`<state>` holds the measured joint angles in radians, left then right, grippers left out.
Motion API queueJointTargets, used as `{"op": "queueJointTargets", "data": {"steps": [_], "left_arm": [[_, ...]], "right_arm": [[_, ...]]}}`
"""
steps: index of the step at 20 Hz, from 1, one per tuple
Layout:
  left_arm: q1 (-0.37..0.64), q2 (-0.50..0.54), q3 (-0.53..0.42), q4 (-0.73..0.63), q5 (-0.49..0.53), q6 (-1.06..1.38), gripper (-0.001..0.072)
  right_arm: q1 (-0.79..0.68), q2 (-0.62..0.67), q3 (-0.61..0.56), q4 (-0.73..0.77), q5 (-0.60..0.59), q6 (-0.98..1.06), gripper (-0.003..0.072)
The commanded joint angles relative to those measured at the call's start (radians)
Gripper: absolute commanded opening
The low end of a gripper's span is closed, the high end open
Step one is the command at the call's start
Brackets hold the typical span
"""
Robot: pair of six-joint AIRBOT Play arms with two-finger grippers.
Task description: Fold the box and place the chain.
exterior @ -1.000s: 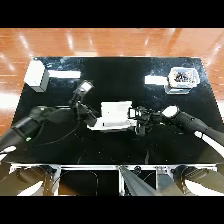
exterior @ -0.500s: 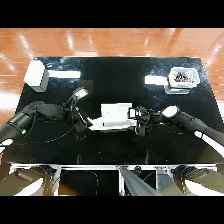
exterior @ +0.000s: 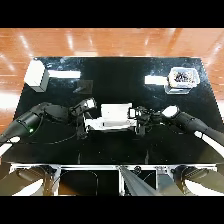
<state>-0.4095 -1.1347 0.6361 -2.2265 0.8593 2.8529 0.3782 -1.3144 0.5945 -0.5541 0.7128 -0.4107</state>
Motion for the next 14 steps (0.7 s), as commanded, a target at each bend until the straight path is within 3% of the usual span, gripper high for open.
{"op": "queueJointTargets", "data": {"steps": [1,6,14], "left_arm": [[-0.044,-0.013,0.000,0.031,-0.102,0.088,0.0633],[-0.051,-0.024,-0.001,0.034,-0.187,0.088,0.0632],[-0.095,-0.033,-0.001,0.026,-0.106,0.079,0.0632]], "right_arm": [[0.000,0.000,0.000,0.000,0.000,0.000,0.0548],[0.000,0.000,0.000,0.000,0.000,0.000,0.0548],[0.000,0.000,0.000,0.000,0.000,0.000,0.0548]]}}
